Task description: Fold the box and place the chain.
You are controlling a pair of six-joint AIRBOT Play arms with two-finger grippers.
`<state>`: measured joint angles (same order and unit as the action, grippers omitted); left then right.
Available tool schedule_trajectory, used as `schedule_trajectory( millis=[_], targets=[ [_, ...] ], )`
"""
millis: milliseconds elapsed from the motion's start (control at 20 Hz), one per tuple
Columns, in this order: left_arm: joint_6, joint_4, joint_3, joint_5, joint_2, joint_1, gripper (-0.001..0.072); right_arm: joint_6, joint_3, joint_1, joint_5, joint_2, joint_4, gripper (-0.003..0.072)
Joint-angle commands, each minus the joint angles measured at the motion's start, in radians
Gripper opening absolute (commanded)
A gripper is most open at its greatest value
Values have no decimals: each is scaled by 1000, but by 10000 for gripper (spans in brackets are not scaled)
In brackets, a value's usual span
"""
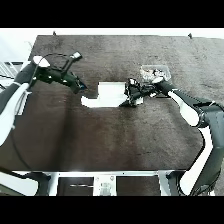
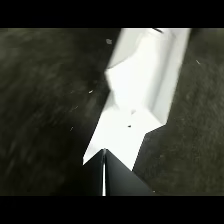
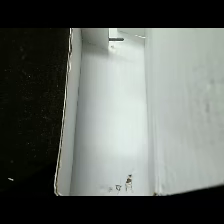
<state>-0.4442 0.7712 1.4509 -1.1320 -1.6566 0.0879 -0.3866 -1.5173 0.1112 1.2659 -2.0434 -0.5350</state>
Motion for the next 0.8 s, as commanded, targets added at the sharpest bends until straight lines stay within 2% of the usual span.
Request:
schedule_trajectory(
  millis=[0,200,450,550,750],
  targets=[
    [-314,-6,-121,50,126,-55,12,1,0,0,-1,0,1,363],
    [-635,-5,-180,68,142,-75,14,1,0,0,-1,0,1,362],
    [-790,49,-264,122,132,-79,15,1,0,0,-1,0,1,362],
    [-847,84,-268,117,112,-82,16,1,0,0,-1,0,1,363],
    [-857,54,-268,113,76,-84,16,1,0,0,-1,0,0,363]
  ],
)
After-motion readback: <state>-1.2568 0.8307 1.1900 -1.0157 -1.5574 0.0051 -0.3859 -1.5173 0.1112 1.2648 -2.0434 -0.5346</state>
